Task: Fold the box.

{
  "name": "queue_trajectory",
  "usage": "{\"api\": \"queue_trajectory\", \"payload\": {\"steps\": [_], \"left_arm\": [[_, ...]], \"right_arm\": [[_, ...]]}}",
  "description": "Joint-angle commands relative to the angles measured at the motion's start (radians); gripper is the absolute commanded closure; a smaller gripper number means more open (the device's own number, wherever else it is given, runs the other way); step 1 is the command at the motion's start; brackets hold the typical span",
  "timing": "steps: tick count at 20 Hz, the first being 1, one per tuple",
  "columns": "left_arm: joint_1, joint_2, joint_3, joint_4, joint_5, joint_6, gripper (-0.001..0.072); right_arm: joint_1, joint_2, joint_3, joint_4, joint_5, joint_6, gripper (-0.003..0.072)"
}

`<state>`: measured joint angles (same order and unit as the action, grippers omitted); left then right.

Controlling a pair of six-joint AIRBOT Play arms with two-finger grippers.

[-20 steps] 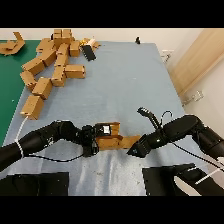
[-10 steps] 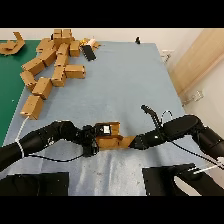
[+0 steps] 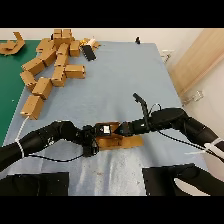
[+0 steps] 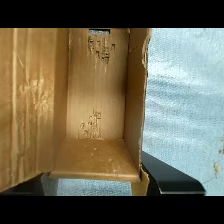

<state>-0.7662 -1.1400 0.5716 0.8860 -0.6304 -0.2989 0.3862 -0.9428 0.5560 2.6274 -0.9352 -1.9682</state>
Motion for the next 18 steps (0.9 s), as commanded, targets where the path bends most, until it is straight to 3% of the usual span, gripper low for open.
{"api": "queue_trajectory", "payload": {"steps": [1,9,14,18], "left_arm": [[-0.001,-0.001,0.001,0.0,-0.002,-0.002,0.0185],[-0.001,-0.001,0.001,0.0,-0.001,-0.002,0.0185],[-0.001,-0.001,0.001,0.0,-0.001,-0.002,0.0185],[-0.001,-0.001,0.001,0.0,-0.001,-0.002,0.0185]], "right_arm": [[0.019,-0.119,0.029,0.02,0.103,-0.106,0.0683],[0.02,-0.338,0.028,0.02,0.15,-0.243,0.0683],[0.019,-0.334,0.031,0.013,0.151,-0.311,0.0683],[0.001,-0.246,0.104,-0.143,0.137,-0.285,0.0682]]}}
